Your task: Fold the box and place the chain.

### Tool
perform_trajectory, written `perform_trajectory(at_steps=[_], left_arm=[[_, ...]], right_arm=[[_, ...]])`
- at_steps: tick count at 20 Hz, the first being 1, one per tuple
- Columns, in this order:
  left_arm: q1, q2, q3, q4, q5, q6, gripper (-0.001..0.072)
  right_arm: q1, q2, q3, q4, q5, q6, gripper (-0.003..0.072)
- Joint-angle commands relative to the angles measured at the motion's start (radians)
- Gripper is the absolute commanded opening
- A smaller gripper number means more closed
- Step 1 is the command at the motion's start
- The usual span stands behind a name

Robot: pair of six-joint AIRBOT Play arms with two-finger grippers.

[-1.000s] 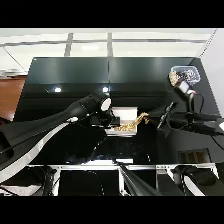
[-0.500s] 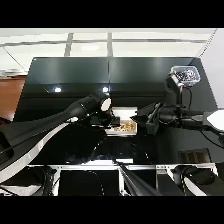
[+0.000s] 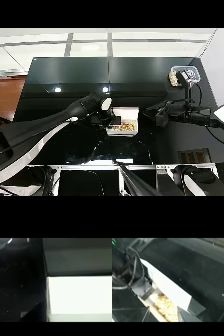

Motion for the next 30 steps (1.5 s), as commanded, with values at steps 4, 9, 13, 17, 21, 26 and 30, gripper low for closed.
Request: perform_trajectory(at_steps=[4,9,13,17,21,26,30], left_arm=[[-0.021,0.066,0.067,0.144,-0.088,-0.063,0.0498],[-0.033,0.283,-0.019,0.347,-0.182,-0.009,0.0512],[0.138,0.503,-0.340,0.328,-0.088,-0.063,0.0512],[0.360,0.605,-0.647,-0.194,0.439,0.414,0.0510],[0.354,0.561,-0.686,-0.585,0.523,1.439,0.0515],[0.262,0.547,-0.684,-0.587,0.526,2.141,0.0712],[0.291,0.468,-0.640,-0.646,0.438,2.244,0.0712]], right_arm=[[-0.027,0.000,0.001,-0.081,0.066,0.001,0.0394],[-0.027,0.000,0.001,-0.083,0.057,0.001,0.0394],[-0.027,0.000,0.001,-0.083,0.055,0.002,0.0394],[-0.027,0.000,0.001,-0.083,0.040,0.011,0.0394],[-0.026,0.000,0.001,-0.082,0.029,0.030,0.0394],[-0.026,0.000,0.001,-0.083,0.029,0.054,0.0394],[-0.026,0.000,0.001,-0.082,0.029,0.075,0.0394]])
